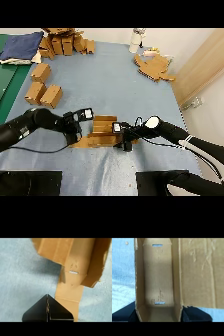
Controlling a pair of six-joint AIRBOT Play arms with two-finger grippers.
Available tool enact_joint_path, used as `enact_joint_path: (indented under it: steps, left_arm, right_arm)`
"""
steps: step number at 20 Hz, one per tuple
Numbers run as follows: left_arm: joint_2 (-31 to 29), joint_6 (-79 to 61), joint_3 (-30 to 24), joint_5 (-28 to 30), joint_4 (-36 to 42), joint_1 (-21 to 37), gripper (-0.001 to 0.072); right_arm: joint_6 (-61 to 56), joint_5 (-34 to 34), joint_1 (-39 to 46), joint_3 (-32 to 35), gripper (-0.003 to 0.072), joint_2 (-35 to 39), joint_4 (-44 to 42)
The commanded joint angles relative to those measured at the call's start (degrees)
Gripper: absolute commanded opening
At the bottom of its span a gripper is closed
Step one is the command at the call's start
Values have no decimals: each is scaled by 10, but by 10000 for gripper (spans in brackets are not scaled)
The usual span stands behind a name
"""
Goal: Fold the box.
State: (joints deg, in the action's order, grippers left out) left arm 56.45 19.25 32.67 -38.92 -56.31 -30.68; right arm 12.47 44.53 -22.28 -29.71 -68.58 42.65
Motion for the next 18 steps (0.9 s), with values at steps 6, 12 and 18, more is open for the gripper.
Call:
enact_joint_path:
  steps: [6, 12, 18]
  left_arm:
    - [-7, -303, -97, 11, 224, -1, 199]
    - [10, -319, -95, 9, 249, -1, 536]
    - [20, -285, -95, 30, 238, 1, 535]
  right_arm:
    - [0, 0, 0, 0, 581, 0, 0]
    - [0, 0, 0, 0, 581, 0, 0]
    - [0, 0, 0, 0, 581, 0, 0]
